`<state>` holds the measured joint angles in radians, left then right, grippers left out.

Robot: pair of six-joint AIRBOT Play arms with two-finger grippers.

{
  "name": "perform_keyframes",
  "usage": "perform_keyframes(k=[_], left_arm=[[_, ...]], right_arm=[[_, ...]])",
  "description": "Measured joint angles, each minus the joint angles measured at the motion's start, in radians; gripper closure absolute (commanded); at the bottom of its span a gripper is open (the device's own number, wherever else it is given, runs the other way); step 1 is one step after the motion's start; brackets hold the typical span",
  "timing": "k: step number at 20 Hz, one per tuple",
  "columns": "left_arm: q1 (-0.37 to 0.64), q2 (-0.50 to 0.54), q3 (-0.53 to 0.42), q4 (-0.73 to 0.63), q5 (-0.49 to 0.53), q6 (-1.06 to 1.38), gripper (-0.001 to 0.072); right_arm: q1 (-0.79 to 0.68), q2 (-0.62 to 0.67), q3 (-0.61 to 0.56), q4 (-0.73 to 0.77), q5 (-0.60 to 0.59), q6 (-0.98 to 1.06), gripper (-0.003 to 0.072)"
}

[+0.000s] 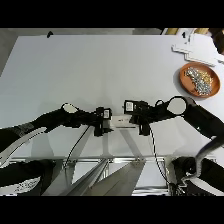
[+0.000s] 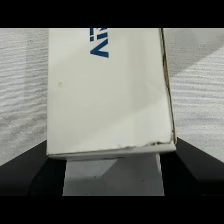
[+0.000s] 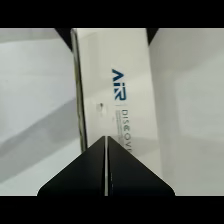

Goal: Fold the box and place the chain.

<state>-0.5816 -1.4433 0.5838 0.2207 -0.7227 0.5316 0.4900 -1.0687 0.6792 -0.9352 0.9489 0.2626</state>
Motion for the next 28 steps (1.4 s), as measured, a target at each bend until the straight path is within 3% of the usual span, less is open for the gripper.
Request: perform_keyframes(k=[19,24,28], left_arm=[[0.0,0.0,0.0,0.0,0.0,0.0,0.0696],[0.0,0.0,0.0,-0.001,0.001,-0.001,0.0696],[0.0,0.0,0.0,-0.001,0.001,-0.001,0.0696]], right_arm=[[-0.003,-0.021,-0.087,-0.011,-0.059,-0.009,0.0671],[-0.052,0.094,-0.088,-0.029,-0.077,0.014,0.0671],[-0.177,0.225,-0.088,-0.052,-0.084,0.167,0.0671]])
